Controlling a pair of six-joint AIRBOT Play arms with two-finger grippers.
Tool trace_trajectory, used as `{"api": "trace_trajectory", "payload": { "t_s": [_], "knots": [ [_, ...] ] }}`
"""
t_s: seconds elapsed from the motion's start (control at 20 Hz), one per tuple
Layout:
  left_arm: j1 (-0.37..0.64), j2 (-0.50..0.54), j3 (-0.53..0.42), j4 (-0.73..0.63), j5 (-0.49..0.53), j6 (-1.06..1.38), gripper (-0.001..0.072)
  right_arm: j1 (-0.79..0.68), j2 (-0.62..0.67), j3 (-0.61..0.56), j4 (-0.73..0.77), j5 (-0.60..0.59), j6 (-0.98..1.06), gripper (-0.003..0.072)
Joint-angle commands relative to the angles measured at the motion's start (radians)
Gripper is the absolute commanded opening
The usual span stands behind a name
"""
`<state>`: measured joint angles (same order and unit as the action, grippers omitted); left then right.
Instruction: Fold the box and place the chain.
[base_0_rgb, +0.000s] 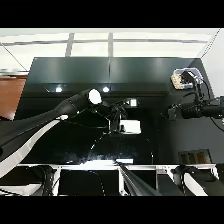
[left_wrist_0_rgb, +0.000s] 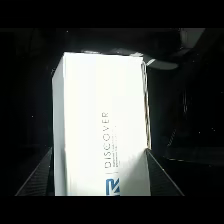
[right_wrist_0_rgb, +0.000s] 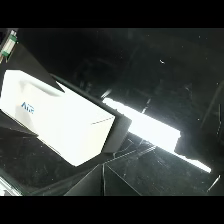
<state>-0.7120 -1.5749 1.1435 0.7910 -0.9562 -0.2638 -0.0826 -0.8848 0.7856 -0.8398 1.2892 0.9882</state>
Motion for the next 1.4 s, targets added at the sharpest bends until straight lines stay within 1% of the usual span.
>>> {"api": "trace_trajectory", "payload": {
  "t_s": [0.0,0.2,0.35,0.6,0.75,1.15,1.35],
  "knots": [
    [-0.003,0.006,0.009,0.023,0.001,-0.027,0.0707,0.000,0.000,-0.001,0.000,0.000,0.000,0.0011],
    [-0.004,0.006,0.055,0.036,-0.010,-0.043,0.0708,0.000,0.000,0.000,0.000,0.000,0.000,0.0011],
    [-0.010,0.006,0.081,0.077,-0.024,-0.114,0.0716,0.000,0.000,0.000,0.000,0.000,0.000,0.0011],
    [-0.050,0.006,0.081,0.174,-0.023,-0.169,0.0717,0.000,0.000,0.000,0.000,0.001,0.000,0.0011],
    [-0.072,0.006,0.081,0.178,-0.020,-0.174,0.0717,0.000,0.000,0.000,0.000,0.001,0.000,0.0011],
    [-0.080,0.006,0.080,0.200,-0.019,-0.194,0.0717,0.000,0.000,0.000,0.000,0.001,0.000,0.0011],
    [-0.085,-0.010,0.080,0.212,0.008,-0.194,0.0717,0.000,0.000,0.000,0.000,-0.001,0.000,0.0011]
  ]
}}
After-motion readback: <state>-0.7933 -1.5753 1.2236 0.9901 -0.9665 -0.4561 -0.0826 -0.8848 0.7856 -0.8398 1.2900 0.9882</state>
